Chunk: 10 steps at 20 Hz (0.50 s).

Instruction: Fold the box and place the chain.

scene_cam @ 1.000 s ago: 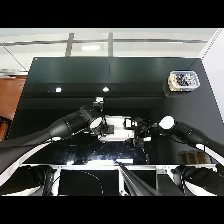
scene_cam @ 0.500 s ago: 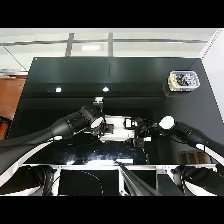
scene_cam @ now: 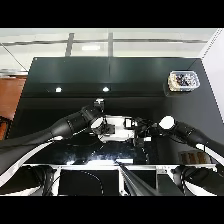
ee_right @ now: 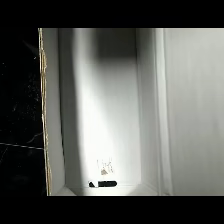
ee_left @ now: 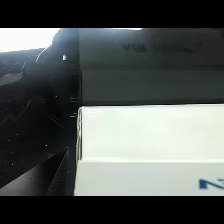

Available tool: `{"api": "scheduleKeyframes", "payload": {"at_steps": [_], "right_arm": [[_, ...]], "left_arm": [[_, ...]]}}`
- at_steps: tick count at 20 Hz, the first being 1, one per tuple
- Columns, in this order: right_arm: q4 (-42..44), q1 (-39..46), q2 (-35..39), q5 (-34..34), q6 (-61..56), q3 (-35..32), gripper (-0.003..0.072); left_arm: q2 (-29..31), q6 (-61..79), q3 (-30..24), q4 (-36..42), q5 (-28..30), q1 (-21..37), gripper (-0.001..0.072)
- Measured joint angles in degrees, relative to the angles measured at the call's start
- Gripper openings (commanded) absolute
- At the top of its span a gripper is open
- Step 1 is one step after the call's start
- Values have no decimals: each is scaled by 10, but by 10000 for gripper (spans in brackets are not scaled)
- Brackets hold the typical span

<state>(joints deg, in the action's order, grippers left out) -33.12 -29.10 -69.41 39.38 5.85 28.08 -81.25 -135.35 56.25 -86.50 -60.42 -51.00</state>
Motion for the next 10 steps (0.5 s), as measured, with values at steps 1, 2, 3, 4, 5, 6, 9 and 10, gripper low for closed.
{"api": "scheduleKeyframes", "payload": {"at_steps": [1,2,3,4,5,6,9,10], "right_arm": [[0,0,0,0,0,0,353],[0,0,0,0,0,0,353],[0,0,0,0,0,0,353],[0,0,0,0,0,0,353],[0,0,0,0,0,0,354],[0,0,0,0,0,0,354],[0,0,0,0,0,0,353],[0,0,0,0,0,0,353]], "left_arm": [[0,0,0,0,0,0,441],[0,0,0,-1,0,0,404],[-1,0,0,-2,0,0,387],[-2,0,0,-2,-1,0,387],[-3,0,0,-2,-1,0,387],[-5,0,0,-2,-2,0,387],[-6,-1,0,-2,-2,0,381],[-7,-1,0,-2,-2,0,266]]}}
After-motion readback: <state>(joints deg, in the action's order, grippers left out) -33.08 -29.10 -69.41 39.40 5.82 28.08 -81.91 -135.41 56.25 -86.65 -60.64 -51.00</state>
